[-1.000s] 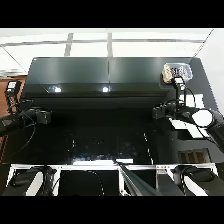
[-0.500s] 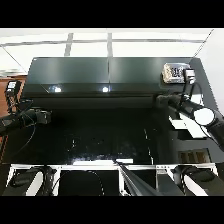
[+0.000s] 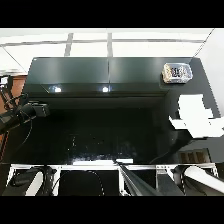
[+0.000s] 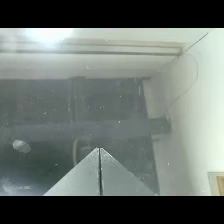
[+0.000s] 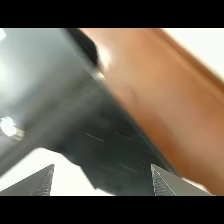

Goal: Fold the box and place the chain.

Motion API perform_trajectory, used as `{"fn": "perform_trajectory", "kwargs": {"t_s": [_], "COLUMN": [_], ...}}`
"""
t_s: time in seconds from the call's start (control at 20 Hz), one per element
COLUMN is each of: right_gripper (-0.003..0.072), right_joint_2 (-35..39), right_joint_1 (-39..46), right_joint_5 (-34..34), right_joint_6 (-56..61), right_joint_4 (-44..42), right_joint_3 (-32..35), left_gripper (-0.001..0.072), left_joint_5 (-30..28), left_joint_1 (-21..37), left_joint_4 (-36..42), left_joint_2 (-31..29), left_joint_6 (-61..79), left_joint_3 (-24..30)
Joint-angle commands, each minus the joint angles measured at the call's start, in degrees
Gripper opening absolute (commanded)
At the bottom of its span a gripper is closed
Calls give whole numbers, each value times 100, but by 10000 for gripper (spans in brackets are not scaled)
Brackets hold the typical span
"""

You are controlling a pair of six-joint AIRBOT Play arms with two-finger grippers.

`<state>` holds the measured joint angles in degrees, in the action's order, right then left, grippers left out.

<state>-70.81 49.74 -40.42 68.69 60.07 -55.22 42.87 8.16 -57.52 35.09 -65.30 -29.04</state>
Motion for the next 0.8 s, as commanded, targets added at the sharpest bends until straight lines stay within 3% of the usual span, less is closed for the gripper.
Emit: {"fn": "perform_trajectory", "kwargs": {"t_s": [0.0,0.05,0.1,0.15,0.25,0.35,0.45,0.5,0.55,0.75], "right_gripper": [720,720,720,720,720,720,483,303,8,10], "right_joint_2": [-1069,-1298,-1526,-1714,-2035,-2299,-2448,-2476,-2470,-2326], "right_joint_1": [1147,1119,1049,946,682,498,374,319,271,238], "right_joint_5": [-2485,-2776,-3014,-3165,-3254,-3399,-3375,-3329,-3261,-3742], "right_joint_6": [-708,-964,-1191,-1333,-1397,-1657,-1952,-2159,-2210,-2277], "right_joint_4": [525,636,767,988,1683,1753,1497,1401,1381,883], "right_joint_3": [-1067,-1250,-1438,-1624,-2024,-2293,-2332,-2332,-2339,-2337], "left_gripper": [31,161,540,710,711,711,710,711,710,710], "left_joint_5": [-24,-2,20,85,201,238,236,238,234,234], "left_joint_1": [-4,-9,-35,-74,-133,-186,-219,-216,-216,-216], "left_joint_4": [133,149,168,199,212,212,216,245,278,382], "left_joint_2": [153,212,264,308,330,332,332,332,332,332], "left_joint_6": [-7,-7,-9,-94,-94,-94,-96,-96,-96,-94], "left_joint_3": [2,2,2,0,0,2,2,2,2,2]}}
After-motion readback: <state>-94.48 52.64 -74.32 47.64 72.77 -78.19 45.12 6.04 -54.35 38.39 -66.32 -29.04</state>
